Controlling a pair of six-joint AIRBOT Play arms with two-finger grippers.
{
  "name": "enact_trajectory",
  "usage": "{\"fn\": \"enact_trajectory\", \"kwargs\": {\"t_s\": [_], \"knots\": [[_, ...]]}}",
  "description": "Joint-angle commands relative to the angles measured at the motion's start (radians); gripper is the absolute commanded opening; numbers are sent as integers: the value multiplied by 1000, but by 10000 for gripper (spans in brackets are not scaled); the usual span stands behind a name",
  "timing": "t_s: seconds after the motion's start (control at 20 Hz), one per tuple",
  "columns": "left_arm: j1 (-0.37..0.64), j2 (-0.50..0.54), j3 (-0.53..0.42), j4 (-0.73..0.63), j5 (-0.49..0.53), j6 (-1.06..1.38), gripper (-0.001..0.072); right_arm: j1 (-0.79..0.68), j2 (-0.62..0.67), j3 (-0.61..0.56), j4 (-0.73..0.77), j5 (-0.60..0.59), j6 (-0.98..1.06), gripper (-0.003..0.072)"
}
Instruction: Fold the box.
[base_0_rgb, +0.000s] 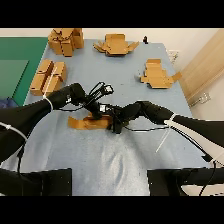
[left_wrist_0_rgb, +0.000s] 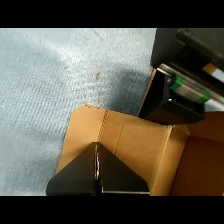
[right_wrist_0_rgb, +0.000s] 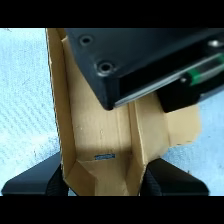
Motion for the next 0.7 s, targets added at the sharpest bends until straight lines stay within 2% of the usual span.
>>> {"fn": "enact_trajectory", "kwargs": {"t_s": [0.0, 0.05, 0.15, 0.25, 0.3, 0.4, 0.5, 0.6, 0.65], "knots": [[10, -31, 80, 61, -48, -32, 12, 1, 0, 0, 0, 1, -1, 397], [21, -22, 107, 62, -60, -31, 11, 1, 0, 0, 0, 0, -1, 397], [64, 14, 165, 61, -175, -32, 10, 1, 0, 0, 0, -3, 0, 397], [136, 108, 198, 50, -340, -29, 9, 1, 0, 0, 0, -3, 0, 397], [172, 173, 188, 54, -376, -11, 9, 1, 0, 0, 0, -3, 0, 397], [242, 330, 110, 55, -420, 135, 9, 1, 0, 0, 0, -3, 0, 397], [293, 457, -37, 58, -419, 247, 12, 1, 0, 0, 1, -3, 0, 397], [316, 494, -191, 62, -371, 266, 23, 1, 0, 0, 3, -2, 0, 397], [317, 487, -251, 62, -337, 284, 277, 2, 0, 0, 4, -3, 0, 397]]}}
